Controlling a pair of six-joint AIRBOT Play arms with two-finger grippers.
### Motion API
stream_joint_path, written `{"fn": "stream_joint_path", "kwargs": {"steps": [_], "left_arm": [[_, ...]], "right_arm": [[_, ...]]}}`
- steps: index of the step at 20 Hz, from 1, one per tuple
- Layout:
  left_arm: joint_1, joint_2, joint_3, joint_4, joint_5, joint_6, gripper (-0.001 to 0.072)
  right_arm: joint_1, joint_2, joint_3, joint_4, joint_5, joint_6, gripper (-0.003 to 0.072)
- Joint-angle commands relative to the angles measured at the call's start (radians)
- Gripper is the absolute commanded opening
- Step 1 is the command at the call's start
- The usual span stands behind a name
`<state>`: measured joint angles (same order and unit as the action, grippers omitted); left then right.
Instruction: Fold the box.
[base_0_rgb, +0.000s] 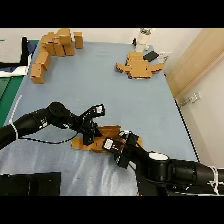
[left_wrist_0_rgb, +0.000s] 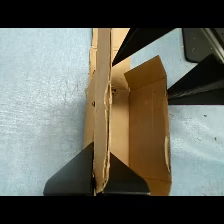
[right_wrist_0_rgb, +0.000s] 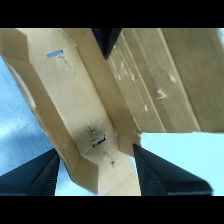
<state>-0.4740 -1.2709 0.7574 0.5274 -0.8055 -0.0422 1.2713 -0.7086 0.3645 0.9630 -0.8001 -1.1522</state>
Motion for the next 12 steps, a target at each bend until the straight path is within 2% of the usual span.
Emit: {"fn": "stream_joint_path", "kwargs": {"steps": [1, 6, 12], "left_arm": [[0.0, -0.001, 0.0, 0.0, 0.002, 0.0, 0.0012], [0.0, -0.001, 0.0, 0.0, 0.002, 0.0, 0.0011], [0.0, -0.001, 0.0, 0.0, 0.002, 0.0, 0.0012]], "right_arm": [[-0.098, 0.086, -0.064, 0.1, 0.089, -0.138, 0.0718], [-0.284, 0.099, -0.077, 0.311, 0.212, -0.491, 0.0718], [-0.56, 0.091, -0.07, 0.864, 0.228, -1.192, 0.0718]]}}
